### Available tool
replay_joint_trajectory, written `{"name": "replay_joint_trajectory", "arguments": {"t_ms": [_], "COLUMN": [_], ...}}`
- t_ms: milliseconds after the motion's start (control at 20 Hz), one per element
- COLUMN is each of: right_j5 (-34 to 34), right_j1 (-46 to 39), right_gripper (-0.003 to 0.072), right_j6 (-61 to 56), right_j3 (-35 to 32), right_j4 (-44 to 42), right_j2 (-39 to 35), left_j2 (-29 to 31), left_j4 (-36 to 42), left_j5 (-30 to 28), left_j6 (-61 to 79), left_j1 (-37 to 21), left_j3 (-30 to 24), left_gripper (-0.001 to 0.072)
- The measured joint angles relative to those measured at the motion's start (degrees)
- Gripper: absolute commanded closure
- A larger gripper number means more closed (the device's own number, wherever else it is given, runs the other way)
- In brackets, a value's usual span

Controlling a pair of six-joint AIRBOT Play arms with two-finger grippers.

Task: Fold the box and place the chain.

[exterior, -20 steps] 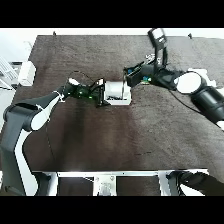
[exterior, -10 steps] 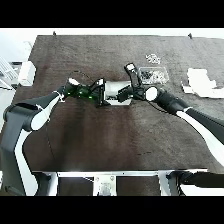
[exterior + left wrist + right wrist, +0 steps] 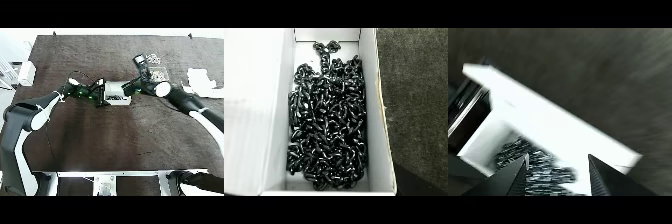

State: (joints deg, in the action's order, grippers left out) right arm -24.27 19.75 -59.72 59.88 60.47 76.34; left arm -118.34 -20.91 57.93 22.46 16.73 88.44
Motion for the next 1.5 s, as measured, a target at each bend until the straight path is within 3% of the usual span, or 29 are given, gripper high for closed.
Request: {"name": "replay_joint_trajectory", "arguments": {"t_ms": [50, 100, 300, 450, 950, 1200, 1500], "right_j5": [-0.6, -1.0, -2.1, -6.6, -36.2, -42.6, -46.5], "right_j1": [-1.6, -3.5, -10.0, -13.1, -21.7, -18.8, -14.9], "right_gripper": [0.0624, 0.0638, 0.0638, 0.0638, 0.0664, 0.0666, 0.0665], "right_j6": [0.5, 1.3, 8.3, 17.5, 42.4, 44.8, 43.9], "right_j3": [0.0, 0.0, 1.2, 4.7, 22.5, 30.4, 33.4], "right_j4": [0.4, 0.7, -1.5, -6.9, -34.2, -36.9, -29.7], "right_j2": [-1.8, -3.6, -6.9, -5.2, 18.8, 27.5, 30.6], "left_j2": [0.0, 0.0, 0.0, 0.0, 0.0, 0.0, 0.0], "left_j4": [0.0, 0.0, 0.0, 0.0, 0.0, 0.0, 0.0], "left_j5": [0.0, 0.0, 0.0, 0.0, 0.0, 0.0, 0.0], "left_j6": [0.0, 0.0, 0.0, 0.0, 0.0, 0.0, 0.0], "left_j1": [0.0, 0.0, 0.0, 0.0, 0.0, 0.0, 0.0], "left_j3": [0.0, 0.0, 0.0, 0.0, 0.0, 0.0, 0.0], "left_gripper": [0.0421, 0.0421, 0.0421, 0.0421, 0.0421, 0.0421, 0.0421]}}
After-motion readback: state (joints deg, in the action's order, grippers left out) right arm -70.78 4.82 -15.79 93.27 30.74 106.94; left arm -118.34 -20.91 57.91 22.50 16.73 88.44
